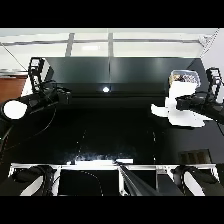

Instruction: Fold the box and place the chain.

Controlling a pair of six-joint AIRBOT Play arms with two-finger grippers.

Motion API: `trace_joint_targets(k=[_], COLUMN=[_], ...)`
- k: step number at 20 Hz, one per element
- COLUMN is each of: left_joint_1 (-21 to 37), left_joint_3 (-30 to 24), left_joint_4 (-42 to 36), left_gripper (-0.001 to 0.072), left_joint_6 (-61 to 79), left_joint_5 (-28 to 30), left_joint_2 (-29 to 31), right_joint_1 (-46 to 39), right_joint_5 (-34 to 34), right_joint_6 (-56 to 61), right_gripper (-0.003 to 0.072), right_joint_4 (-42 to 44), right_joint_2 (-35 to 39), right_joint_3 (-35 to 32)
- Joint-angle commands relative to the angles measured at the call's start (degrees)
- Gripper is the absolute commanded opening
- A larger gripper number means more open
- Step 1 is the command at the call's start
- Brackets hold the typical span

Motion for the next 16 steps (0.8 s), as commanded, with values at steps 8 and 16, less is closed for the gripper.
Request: trace_joint_targets(k=[8, 16], left_joint_1=[-0.04, -6.49], left_joint_3=[-0.02, -0.04], left_joint_4=[-0.02, -3.04], left_gripper=[0.0028, 0.0029], left_joint_6=[0.00, 2.21], left_joint_5=[0.00, -0.07], left_joint_2=[0.00, -3.56], right_joint_1=[0.07, 0.07], right_joint_5=[0.00, -0.55], right_joint_6=[0.00, -0.02], right_gripper=[0.0014, 0.0014], right_joint_4=[0.00, 0.44], right_joint_2=[0.00, 0.00], right_joint_3=[-0.02, -0.02])
